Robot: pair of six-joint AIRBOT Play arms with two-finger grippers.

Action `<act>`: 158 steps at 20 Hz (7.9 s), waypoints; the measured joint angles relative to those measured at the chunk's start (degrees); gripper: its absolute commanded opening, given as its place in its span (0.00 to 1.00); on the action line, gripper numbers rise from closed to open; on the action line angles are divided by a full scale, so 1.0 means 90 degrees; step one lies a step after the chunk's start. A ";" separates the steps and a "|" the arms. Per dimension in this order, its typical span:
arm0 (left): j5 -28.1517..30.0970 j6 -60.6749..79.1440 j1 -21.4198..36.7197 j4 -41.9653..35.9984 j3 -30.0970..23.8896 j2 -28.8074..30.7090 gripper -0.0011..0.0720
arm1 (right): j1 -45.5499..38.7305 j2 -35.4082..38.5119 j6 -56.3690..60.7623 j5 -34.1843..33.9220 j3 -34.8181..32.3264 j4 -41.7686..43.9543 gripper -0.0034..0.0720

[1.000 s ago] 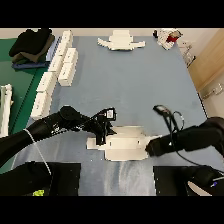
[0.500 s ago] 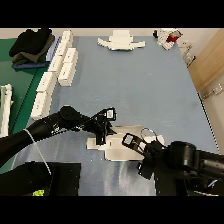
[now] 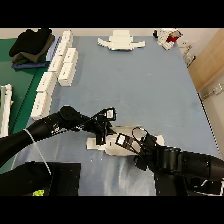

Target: Fold the box.

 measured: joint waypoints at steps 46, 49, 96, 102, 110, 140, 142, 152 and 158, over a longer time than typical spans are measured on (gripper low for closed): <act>-0.0007 0.0000 0.0000 0.0000 -0.0002 0.0000 0.03 | -0.5508 0.0277 -0.9857 0.0131 -0.0379 0.5727 1.00; -0.0007 0.0000 0.0000 0.0002 -0.0002 0.0000 0.03 | -0.5472 0.0216 -0.9860 0.0146 -0.0379 0.5751 1.00; -0.0002 0.0000 -0.0002 0.0000 -0.0002 0.0000 0.03 | -0.5059 -0.0090 -1.0766 0.1387 -0.0981 0.5722 0.75; 0.0000 0.0000 -0.0002 0.0000 -0.0002 0.0000 0.03 | -0.5054 -0.0090 -1.0766 0.1418 -0.0981 0.5676 0.75; 0.0002 0.0000 -0.0002 0.0000 -0.0002 0.0000 0.03 | -0.5059 -0.0083 -1.0741 0.1413 -0.0981 0.5702 0.81; 0.0002 0.0000 -0.0002 0.0000 -0.0002 0.0000 0.03 | -0.5068 0.0459 -1.0639 0.1610 -0.1338 0.6020 0.86; 0.0010 0.0000 -0.0002 0.0000 -0.0002 0.0000 0.03 | -0.5068 0.0566 -1.0642 0.1613 -0.1341 0.6045 1.00; 0.0012 0.0000 0.0000 0.0002 -0.0002 0.0000 0.03 | -0.5066 0.0614 -1.0642 0.1690 -0.1345 0.6314 0.99; 0.0002 0.0000 0.0000 0.0002 -0.0002 0.0000 0.03 | -0.5081 0.0432 -1.0644 0.1683 -0.1343 0.6416 1.00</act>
